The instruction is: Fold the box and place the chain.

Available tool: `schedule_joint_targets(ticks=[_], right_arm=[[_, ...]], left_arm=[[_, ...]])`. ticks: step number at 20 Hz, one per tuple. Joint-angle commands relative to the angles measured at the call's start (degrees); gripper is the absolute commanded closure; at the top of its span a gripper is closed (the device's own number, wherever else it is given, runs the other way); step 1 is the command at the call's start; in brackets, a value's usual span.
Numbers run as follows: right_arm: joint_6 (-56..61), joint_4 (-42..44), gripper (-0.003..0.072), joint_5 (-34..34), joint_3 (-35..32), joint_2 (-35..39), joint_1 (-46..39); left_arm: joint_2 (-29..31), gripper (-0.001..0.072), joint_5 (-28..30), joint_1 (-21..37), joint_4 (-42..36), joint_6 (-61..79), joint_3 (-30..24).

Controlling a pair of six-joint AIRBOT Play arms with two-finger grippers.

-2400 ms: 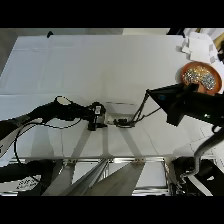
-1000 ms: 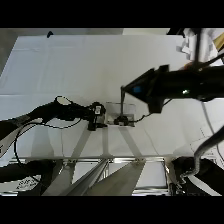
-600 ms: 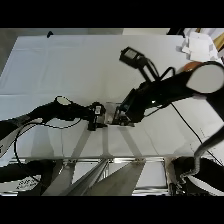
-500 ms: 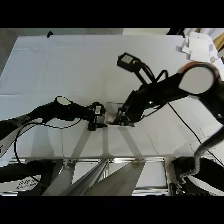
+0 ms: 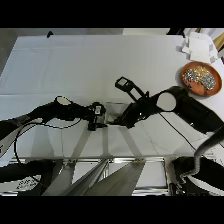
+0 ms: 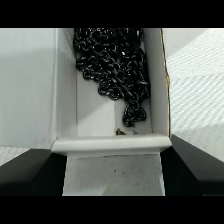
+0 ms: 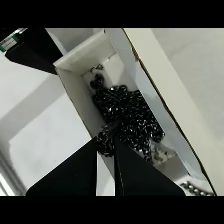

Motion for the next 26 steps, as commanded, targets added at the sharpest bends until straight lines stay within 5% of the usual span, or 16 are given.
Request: schedule_joint_targets(ticks=[1,3,5,13,15,18,26], right_arm=[[3.58,-0.39,0.0673,-7.15,-2.14,-2.82,1.33],[8.98,-0.22,0.0663,-10.43,-2.14,-4.66,1.38],[11.82,-0.17,0.0562,-11.87,-2.14,-4.94,2.05],[12.20,-0.20,0.0542,-11.89,-2.12,-0.74,2.99],[12.20,-0.66,0.0377,-11.52,-2.12,2.95,2.86],[12.20,-3.89,0.0353,-9.90,-2.12,8.83,2.78],[12.20,-9.73,0.0417,10.97,-2.23,17.49,-16.85]], left_arm=[[0.02,0.0458,0.02,0.00,0.00,0.02,0.04],[0.02,0.0458,0.02,0.00,0.02,0.00,0.04],[0.02,0.0458,0.00,0.00,0.02,0.00,0.04],[0.02,0.0458,0.02,0.00,0.02,0.02,0.04],[0.02,0.0458,0.02,0.00,0.00,0.02,0.04],[0.02,0.0458,0.02,0.00,0.00,0.00,0.04],[0.02,0.0458,0.02,0.00,0.02,0.02,0.04]])
